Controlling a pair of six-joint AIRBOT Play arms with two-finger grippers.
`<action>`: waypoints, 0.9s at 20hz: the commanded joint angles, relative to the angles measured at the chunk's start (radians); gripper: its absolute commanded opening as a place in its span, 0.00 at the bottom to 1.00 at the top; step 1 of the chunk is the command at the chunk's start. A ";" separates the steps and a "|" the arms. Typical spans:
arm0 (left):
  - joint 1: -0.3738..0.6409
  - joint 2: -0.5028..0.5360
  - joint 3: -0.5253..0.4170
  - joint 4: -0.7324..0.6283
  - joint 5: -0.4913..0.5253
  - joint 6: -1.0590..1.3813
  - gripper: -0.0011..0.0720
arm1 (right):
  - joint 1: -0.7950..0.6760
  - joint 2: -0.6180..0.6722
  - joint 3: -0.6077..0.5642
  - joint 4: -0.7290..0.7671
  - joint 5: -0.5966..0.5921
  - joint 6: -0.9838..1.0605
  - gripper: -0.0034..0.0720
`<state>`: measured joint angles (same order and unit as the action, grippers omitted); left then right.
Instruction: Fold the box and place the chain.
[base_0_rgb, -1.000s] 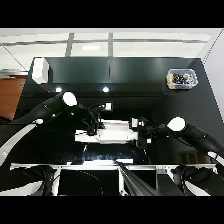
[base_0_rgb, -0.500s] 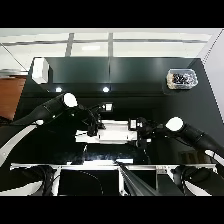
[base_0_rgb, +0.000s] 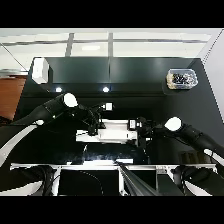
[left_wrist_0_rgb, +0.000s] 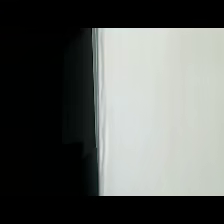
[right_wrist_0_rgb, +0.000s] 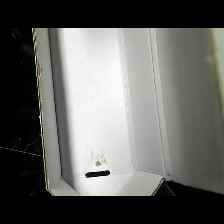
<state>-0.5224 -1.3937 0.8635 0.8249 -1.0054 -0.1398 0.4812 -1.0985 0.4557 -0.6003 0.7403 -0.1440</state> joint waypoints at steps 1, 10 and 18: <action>0.000 0.000 0.000 0.000 0.002 0.000 0.05 | 0.001 -0.006 0.000 0.002 -0.004 -0.016 0.98; 0.000 0.000 0.000 0.001 0.013 0.000 0.05 | 0.002 -0.051 0.000 0.028 -0.030 -0.085 0.98; 0.000 -0.016 0.000 0.002 0.023 0.000 0.05 | 0.030 -0.053 0.000 0.027 -0.091 -0.089 0.98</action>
<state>-0.5224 -1.4067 0.8635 0.8227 -0.9867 -0.1383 0.5072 -1.1507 0.4553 -0.5755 0.6773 -0.2298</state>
